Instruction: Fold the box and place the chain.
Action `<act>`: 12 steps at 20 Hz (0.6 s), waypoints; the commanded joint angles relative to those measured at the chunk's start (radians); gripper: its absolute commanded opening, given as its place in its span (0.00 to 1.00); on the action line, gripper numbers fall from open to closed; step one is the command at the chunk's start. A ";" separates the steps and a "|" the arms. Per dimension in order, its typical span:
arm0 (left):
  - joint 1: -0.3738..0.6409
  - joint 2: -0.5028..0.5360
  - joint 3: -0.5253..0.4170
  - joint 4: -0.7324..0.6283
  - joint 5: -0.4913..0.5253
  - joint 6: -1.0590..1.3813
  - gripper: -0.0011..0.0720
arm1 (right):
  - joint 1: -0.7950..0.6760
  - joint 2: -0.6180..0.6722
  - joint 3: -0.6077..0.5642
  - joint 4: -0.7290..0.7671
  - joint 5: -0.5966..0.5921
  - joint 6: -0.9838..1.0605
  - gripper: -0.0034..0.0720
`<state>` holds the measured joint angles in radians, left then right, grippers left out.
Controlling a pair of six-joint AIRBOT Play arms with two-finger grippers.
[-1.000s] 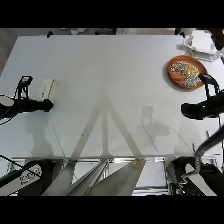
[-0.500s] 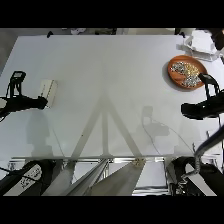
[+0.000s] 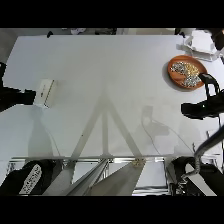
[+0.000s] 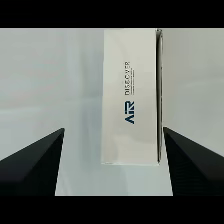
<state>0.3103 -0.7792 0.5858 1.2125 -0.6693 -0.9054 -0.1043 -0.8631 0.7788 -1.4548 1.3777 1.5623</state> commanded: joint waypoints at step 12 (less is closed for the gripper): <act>-0.386 0.027 0.000 -0.127 -0.341 -0.026 0.02 | -0.001 -0.001 0.000 0.000 -0.175 0.005 0.07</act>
